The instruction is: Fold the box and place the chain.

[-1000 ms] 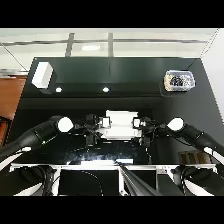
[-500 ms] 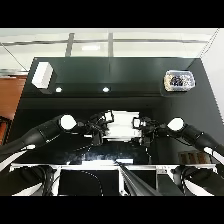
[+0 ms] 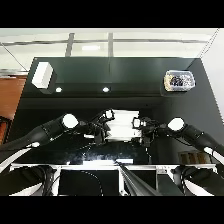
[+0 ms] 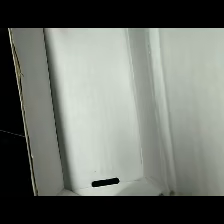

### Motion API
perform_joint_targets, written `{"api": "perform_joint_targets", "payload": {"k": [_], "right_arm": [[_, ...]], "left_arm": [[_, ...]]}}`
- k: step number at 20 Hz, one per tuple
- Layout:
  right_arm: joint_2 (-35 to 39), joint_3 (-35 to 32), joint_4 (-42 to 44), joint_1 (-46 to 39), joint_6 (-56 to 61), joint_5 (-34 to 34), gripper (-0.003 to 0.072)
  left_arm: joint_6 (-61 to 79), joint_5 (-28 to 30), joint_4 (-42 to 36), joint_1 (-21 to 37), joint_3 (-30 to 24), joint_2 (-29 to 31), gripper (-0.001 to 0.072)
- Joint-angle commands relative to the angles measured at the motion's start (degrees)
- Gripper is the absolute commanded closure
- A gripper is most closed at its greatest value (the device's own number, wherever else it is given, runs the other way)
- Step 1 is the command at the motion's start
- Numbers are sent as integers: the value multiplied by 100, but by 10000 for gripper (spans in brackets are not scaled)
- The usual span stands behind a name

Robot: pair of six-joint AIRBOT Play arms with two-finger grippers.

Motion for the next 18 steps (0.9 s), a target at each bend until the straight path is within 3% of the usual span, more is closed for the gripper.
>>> {"api": "perform_joint_targets", "payload": {"k": [1, 3, 4, 7, 9, 10, 13, 16, 18], "right_arm": [[-2, -2, 11, 7, 2, -11, 223], [-2, -2, 11, 7, 4, -11, 223], [-2, -2, 11, 7, 4, -11, 223], [-2, -2, 11, 7, 4, -13, 224], [-2, -2, 13, 7, 7, -15, 224], [-2, -2, 13, 7, 7, -15, 224], [-2, -2, 11, 7, 7, -13, 223], [-2, -2, 11, 7, 7, -11, 223], [-2, -2, 11, 7, 4, -13, 223]], "left_arm": [[-2, 7, 2, -2, 4, -7, 474], [-188, -33, 138, 31, 11, 90, 589], [-564, -129, 380, 85, 17, 212, 689], [-2435, -717, 1917, 597, 33, 826, 685], [-3838, -1108, 2949, 1270, 28, 1257, 684], [-4566, -1294, 3110, 1703, 11, 1375, 684], [-6083, -1799, 2636, 3121, -214, 1357, 684], [-5884, -2245, 1178, 4238, -662, 1016, 684], [-5075, -2732, 404, 4579, -861, 595, 684]]}}
